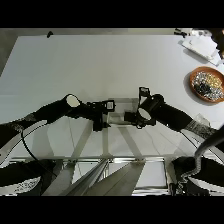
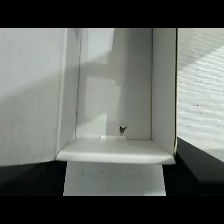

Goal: Fold the box and place the chain.

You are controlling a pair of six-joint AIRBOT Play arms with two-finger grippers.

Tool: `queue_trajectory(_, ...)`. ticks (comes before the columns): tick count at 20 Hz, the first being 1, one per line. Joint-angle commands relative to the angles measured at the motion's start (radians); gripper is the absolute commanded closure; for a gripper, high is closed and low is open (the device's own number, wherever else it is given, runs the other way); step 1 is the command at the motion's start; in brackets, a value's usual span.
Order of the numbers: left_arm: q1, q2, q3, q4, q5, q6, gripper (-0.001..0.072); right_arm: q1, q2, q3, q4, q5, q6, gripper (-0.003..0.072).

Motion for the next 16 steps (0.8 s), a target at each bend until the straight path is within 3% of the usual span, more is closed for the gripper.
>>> queue_trajectory(1, 0.0, 0.0, 0.0, 0.0, -0.001, 0.001, 0.0257, 0.023, -0.024, 0.0, -0.005, -0.03, 0.0, 0.0408)
queue_trajectory(2, 0.0, 0.0, 0.0, 0.0, -0.001, 0.002, 0.0257, 0.031, -0.027, 0.0, -0.006, -0.058, 0.0, 0.0386)
queue_trajectory(4, 0.0, 0.0, 0.0, 0.0, -0.001, 0.001, 0.0257, 0.037, -0.032, 0.0, -0.006, -0.099, 0.0, 0.0409)
queue_trajectory(7, 0.0, 0.0, 0.0, 0.0, -0.001, 0.002, 0.0257, 0.037, -0.035, 0.0, -0.026, -0.06, -0.002, 0.0663)
queue_trajectory(12, 0.0, 0.0, 0.0, 0.0, -0.001, 0.001, 0.0257, 0.037, -0.038, 0.0, -0.075, -0.02, -0.002, 0.0676)
queue_trajectory(13, 0.0, 0.0, 0.0, 0.0, -0.001, 0.002, 0.0257, 0.037, -0.038, 0.0, -0.083, -0.029, -0.003, 0.0657)
queue_trajectory(15, 0.0, 0.0, 0.0, 0.0, -0.001, 0.001, 0.0257, 0.037, -0.038, 0.0, -0.1, -0.055, -0.052, 0.0368)
queue_trajectory(16, 0.0, 0.0, 0.0, 0.0, -0.001, 0.002, 0.0257, 0.037, -0.038, 0.0, -0.1, -0.076, -0.113, 0.0355)
